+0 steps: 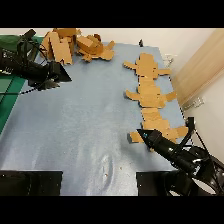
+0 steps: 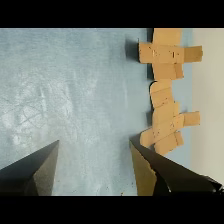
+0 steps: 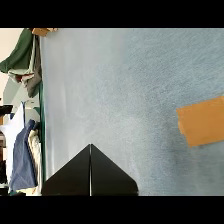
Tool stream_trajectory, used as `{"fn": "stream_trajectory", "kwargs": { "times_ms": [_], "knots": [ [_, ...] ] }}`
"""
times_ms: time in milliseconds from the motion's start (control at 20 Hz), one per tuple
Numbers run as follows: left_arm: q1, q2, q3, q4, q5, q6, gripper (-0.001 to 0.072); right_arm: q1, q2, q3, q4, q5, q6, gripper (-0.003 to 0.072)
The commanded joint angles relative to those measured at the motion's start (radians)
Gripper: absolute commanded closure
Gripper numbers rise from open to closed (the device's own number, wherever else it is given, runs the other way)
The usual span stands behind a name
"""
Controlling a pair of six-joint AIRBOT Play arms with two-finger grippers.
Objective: Fold the box.
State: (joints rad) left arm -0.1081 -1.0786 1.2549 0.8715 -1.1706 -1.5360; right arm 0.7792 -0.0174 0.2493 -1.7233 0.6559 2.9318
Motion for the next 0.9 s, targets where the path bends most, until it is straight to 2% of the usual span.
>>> {"fn": "stream_trajectory", "kwargs": {
  "times_ms": [0, 400, 550, 700, 850],
  "knots": [
    [0.000, 0.000, 0.001, 0.000, 0.000, 0.000, 0.0017, 0.000, 0.000, 0.001, 0.000, 0.000, 0.000, 0.0679],
    [0.000, 0.000, 0.001, 0.000, 0.000, 0.000, 0.0017, 0.000, 0.000, 0.001, 0.000, 0.000, 0.000, 0.0679],
    [0.000, 0.000, 0.001, 0.005, 0.012, 0.008, 0.0017, 0.000, -0.002, 0.002, -0.098, -0.007, 0.000, 0.0679],
    [0.000, -0.005, 0.001, -0.008, 0.210, 0.014, 0.0017, 0.000, -0.001, 0.002, -0.087, -0.010, 0.000, 0.0679],
    [0.000, -0.005, 0.001, -0.020, 0.330, 0.013, 0.0017, -0.001, -0.002, 0.002, -0.090, -0.012, 0.005, 0.0679]
  ]
}}
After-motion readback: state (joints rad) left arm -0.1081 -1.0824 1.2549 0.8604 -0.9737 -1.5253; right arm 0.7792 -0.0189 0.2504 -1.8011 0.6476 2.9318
